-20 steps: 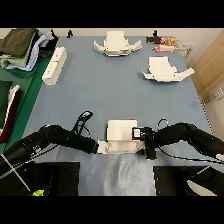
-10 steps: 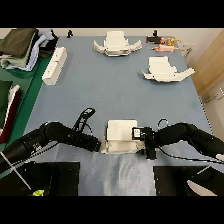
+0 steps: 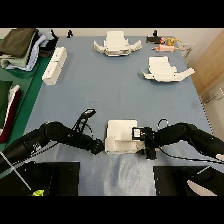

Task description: Fold the box.

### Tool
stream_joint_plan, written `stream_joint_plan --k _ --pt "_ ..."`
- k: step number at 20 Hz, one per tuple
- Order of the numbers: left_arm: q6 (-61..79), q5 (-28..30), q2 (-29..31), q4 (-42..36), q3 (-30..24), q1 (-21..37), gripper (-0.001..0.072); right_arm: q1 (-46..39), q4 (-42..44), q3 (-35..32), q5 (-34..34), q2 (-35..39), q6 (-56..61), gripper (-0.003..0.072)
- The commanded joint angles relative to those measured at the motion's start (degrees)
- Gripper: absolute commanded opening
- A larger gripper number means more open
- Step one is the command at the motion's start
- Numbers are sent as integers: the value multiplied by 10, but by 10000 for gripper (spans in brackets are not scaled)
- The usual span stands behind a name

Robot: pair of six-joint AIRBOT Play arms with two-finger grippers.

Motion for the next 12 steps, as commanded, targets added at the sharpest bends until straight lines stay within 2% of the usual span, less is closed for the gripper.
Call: stream_joint_plan --k 1,12 --pt "2 -2 0 -37 1 0 463 0 0 0 0 0 0 509" --pt "2 -5 0 -36 6 0 463 0 0 0 0 0 0 509"
